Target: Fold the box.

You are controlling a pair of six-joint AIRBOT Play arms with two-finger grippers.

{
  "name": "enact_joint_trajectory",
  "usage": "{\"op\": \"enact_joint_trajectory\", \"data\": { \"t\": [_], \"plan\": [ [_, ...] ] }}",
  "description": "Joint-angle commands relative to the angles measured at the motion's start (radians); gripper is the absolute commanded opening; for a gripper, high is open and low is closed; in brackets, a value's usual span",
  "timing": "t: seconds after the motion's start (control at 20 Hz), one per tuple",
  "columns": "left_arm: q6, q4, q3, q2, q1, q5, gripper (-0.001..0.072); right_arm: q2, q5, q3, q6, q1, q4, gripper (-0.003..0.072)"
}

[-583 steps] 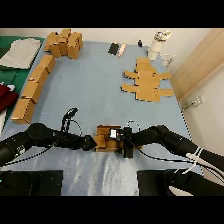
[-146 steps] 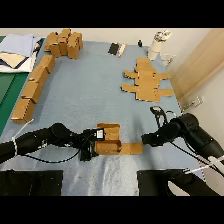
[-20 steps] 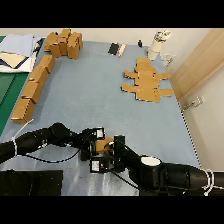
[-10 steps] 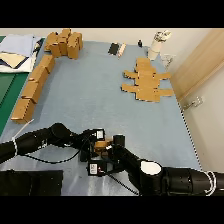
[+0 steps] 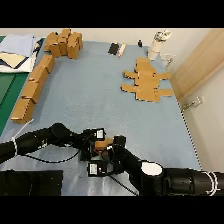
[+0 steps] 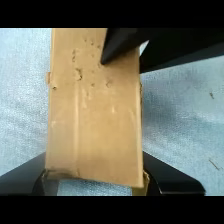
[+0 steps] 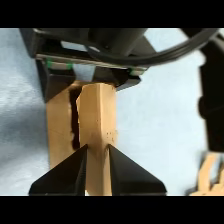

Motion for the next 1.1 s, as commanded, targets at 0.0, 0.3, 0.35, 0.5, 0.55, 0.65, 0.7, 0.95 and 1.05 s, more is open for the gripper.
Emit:
{"op": "enact_joint_trajectory", "data": {
  "t": [0.0, 0.3, 0.35, 0.5, 0.55, 0.65, 0.7, 0.95, 1.05],
  "plan": [
    [-0.001, 0.001, 0.0, 0.0, 0.001, 0.001, 0.0438, -0.013, 0.004, -0.001, 0.0, 0.001, 0.073, 0.0193],
    [-0.001, 0.0, 0.0, 0.0, 0.001, 0.0, 0.0438, -0.013, -0.066, 0.027, 0.0, 0.002, 0.097, 0.0242],
    [-0.001, 0.001, 0.0, 0.0, 0.001, 0.001, 0.0438, 0.017, -0.121, 0.053, 0.0, 0.001, 0.09, 0.0243],
    [-0.001, 0.0, 0.0, 0.0, 0.001, 0.001, 0.0438, 0.132, -0.233, 0.091, 0.049, 0.001, 0.127, 0.0243],
    [-0.001, 0.0, 0.0, 0.0, 0.001, 0.001, 0.0437, 0.168, -0.243, 0.085, 0.133, 0.001, 0.198, 0.0242],
    [-0.001, 0.0, 0.0, 0.0, 0.001, 0.001, 0.0438, 0.218, -0.209, 0.034, 0.388, -0.001, 0.383, 0.0129],
    [-0.001, 0.0, 0.0, 0.0, 0.001, 0.001, 0.0437, 0.235, -0.135, -0.017, 0.516, -0.001, 0.481, 0.0001],
    [-0.001, 0.0, 0.0, 0.0, 0.001, 0.002, 0.0438, 0.241, 0.565, -0.28, 1.133, -0.089, 0.473, 0.0001],
    [-0.001, 0.0, 0.0, 0.0, 0.001, 0.002, 0.0438, 0.242, 0.668, -0.312, 1.325, -0.238, 0.29, 0.0001]
  ]
}}
